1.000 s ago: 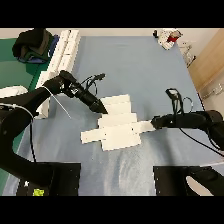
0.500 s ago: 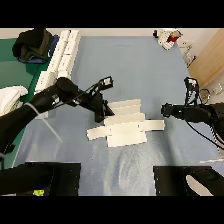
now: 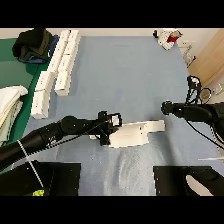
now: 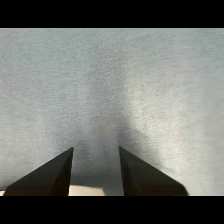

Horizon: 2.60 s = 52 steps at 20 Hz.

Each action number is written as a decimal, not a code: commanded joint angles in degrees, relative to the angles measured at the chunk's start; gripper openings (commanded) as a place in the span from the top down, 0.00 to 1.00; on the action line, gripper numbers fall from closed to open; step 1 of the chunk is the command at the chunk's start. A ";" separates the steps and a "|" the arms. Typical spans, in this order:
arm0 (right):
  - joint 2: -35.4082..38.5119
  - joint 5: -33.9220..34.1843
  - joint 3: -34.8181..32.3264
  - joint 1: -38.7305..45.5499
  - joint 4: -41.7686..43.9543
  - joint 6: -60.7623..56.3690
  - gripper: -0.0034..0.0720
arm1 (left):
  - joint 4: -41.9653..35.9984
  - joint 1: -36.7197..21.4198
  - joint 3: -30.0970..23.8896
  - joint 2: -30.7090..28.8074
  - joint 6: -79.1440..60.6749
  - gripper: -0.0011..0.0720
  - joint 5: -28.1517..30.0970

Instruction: Fold the box.

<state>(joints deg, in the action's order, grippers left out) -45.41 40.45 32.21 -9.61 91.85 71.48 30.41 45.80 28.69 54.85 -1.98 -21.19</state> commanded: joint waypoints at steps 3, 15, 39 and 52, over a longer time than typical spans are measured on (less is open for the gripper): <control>0.00 -0.11 0.02 -0.02 1.38 -0.13 0.36 | 0.44 0.46 -1.09 -0.17 -0.15 0.97 3.48; 0.00 -0.13 0.02 -0.02 3.13 -0.13 0.36 | 0.55 -16.35 17.57 14.84 0.09 0.97 -33.79; 0.02 1.81 0.02 -0.02 6.14 -0.11 0.36 | 1.77 -17.42 18.45 20.06 4.87 0.97 -32.68; 0.02 1.84 0.02 -0.02 6.14 -0.11 0.36 | 3.08 -17.68 20.48 20.09 5.03 0.97 -33.92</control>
<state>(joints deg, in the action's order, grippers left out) -45.41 42.28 32.21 -9.58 97.95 71.37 33.04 28.14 48.49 75.00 2.94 -54.94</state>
